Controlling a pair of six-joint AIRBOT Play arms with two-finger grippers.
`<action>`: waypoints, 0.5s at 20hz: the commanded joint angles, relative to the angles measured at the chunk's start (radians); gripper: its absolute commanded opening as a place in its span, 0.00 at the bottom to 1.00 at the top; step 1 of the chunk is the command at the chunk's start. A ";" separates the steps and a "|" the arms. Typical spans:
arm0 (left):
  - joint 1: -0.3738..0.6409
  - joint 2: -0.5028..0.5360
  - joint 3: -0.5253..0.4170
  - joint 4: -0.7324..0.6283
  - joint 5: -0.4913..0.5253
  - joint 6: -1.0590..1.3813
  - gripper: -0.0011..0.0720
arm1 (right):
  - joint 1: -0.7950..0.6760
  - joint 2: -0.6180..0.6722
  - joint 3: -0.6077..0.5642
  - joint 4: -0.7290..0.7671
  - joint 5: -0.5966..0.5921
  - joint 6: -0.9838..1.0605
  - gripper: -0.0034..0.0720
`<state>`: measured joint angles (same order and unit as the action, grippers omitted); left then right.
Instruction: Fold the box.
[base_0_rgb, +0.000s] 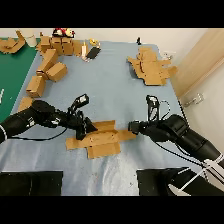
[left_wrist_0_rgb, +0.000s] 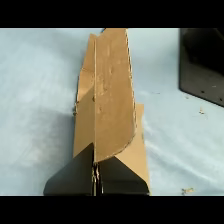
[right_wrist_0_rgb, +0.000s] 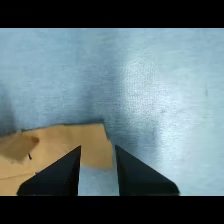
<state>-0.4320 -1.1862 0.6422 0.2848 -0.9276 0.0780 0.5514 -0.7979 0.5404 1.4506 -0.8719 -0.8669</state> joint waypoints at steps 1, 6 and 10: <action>-0.021 0.004 -0.011 -0.107 -0.086 0.144 0.03 | -0.017 0.005 0.001 -0.015 -0.002 0.014 0.49; 0.003 -0.010 -0.033 -0.111 -0.089 0.224 0.03 | -0.017 0.005 0.000 -0.015 0.000 0.014 0.49; 0.002 -0.035 -0.059 -0.107 -0.030 0.309 0.03 | -0.015 0.005 0.000 -0.015 0.024 -0.060 0.21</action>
<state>-0.4324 -1.2091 0.5983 0.1810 -0.9894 0.3199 0.5358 -0.7933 0.5400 1.4357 -0.8650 -0.8749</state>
